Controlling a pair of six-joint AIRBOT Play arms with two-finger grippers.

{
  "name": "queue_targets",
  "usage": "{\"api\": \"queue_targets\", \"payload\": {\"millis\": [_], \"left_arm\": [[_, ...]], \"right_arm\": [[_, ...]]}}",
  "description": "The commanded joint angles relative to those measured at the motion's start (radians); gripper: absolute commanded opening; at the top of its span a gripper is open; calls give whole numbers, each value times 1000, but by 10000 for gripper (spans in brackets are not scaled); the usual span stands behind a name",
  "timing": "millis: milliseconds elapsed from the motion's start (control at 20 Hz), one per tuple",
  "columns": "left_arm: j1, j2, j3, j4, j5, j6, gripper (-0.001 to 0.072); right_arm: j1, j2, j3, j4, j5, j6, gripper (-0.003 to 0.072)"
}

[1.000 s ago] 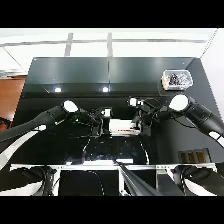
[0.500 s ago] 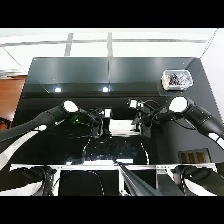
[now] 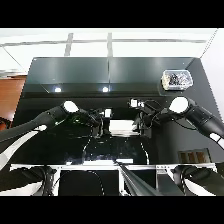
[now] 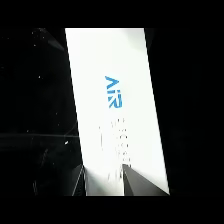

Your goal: Fold the box and place the chain.

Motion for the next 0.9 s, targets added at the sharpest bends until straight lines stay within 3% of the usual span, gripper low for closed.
{"api": "queue_targets", "payload": {"millis": [0, 150, 250, 350, 500, 850], "left_arm": [[0, 0, 0, 0, 0, 1, 394], [0, 0, 0, 0, 0, 1, 394], [0, 0, 0, 0, 0, 1, 394], [0, 0, 0, 0, 0, 1, 394], [0, 0, 0, 0, 0, 1, 396], [0, 0, 0, 0, 0, 1, 396]], "right_arm": [[0, 29, 10, 15, 22, 92, 271], [-8, 76, 10, 32, 35, 311, 268], [-33, 85, 8, 94, 39, 618, 14], [-37, 82, -8, 187, 39, 725, 11], [-37, 38, -52, 444, 13, 731, 11], [-37, -97, -62, 371, -34, 780, 11]]}}
